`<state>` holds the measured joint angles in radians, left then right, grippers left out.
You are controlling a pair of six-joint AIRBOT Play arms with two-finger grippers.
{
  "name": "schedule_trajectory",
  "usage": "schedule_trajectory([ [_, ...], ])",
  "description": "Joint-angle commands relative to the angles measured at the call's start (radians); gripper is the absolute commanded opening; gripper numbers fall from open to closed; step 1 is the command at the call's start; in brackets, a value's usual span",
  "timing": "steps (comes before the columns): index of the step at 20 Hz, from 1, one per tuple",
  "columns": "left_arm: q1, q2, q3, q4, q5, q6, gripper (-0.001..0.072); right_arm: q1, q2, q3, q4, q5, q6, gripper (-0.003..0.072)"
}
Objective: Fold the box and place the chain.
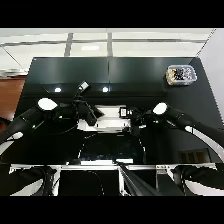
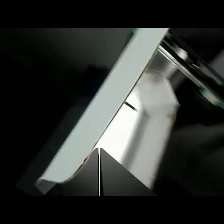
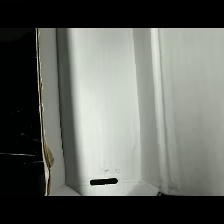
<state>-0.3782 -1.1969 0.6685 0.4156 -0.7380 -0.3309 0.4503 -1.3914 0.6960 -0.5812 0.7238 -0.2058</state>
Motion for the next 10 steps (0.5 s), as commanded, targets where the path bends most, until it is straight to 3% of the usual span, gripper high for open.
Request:
schedule_trajectory([
  [1,-0.003,-0.041,0.008,0.007,0.202,-0.001,0.0025,0.0,0.0,0.0,0.0,0.0,0.0,0.0257],
  [5,-0.004,-0.133,0.045,0.238,0.156,-0.235,0.0025,0.0,0.0,0.0,0.0,0.0,0.0,0.0257],
  [10,0.012,-0.169,0.056,0.253,-0.008,-0.19,0.0027,0.0,0.0,0.0,0.0,0.0,0.0,0.0257],
])
